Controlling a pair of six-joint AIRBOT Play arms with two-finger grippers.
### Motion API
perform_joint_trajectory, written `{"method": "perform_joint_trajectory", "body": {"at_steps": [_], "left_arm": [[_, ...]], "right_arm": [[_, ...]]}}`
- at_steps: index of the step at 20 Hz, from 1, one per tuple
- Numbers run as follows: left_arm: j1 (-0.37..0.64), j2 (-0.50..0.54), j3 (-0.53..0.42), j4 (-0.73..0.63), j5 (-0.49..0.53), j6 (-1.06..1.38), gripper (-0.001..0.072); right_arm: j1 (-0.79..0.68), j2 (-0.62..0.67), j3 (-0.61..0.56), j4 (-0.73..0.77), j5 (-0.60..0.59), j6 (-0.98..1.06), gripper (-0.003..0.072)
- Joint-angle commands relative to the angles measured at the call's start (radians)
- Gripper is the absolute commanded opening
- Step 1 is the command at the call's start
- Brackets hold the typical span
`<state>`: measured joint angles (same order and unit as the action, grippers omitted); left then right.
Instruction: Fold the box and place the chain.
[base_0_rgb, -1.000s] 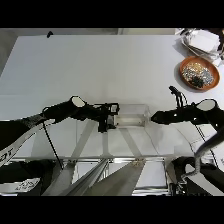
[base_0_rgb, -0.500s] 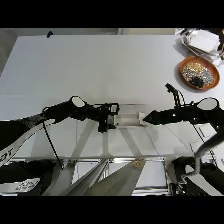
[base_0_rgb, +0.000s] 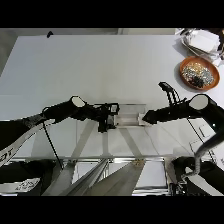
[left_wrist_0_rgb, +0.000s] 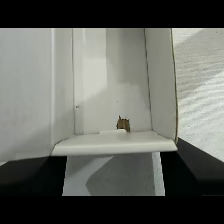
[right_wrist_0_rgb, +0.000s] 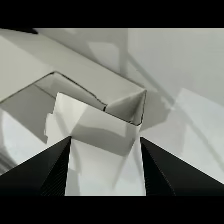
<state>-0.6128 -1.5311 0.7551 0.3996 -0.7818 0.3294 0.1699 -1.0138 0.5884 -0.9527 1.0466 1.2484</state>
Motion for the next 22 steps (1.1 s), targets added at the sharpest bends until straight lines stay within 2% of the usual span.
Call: {"method": "perform_joint_trajectory", "body": {"at_steps": [1,6,10,16,21,22], "left_arm": [[0.000,0.000,0.000,0.000,0.000,0.000,0.0320],[0.000,0.000,0.000,0.000,0.000,0.000,0.0320],[0.000,0.000,0.000,0.000,0.000,0.000,0.0320],[0.000,0.000,0.000,0.000,0.000,0.000,0.0320],[0.000,0.000,0.000,0.000,0.000,0.000,0.0320],[0.000,0.000,0.000,0.000,0.000,0.000,0.0320]], "right_arm": [[0.087,-0.031,0.050,-0.097,-0.015,0.157,0.0484],[0.203,-0.097,0.093,-0.127,-0.058,0.319,0.0481],[0.260,-0.097,0.093,-0.297,-0.061,0.506,0.0480],[0.365,-0.107,0.096,-0.435,-0.105,0.697,0.0479],[0.454,-0.191,0.141,-0.559,-0.089,0.861,0.0473],[0.464,-0.205,0.156,-0.571,-0.089,0.880,0.0449]]}}
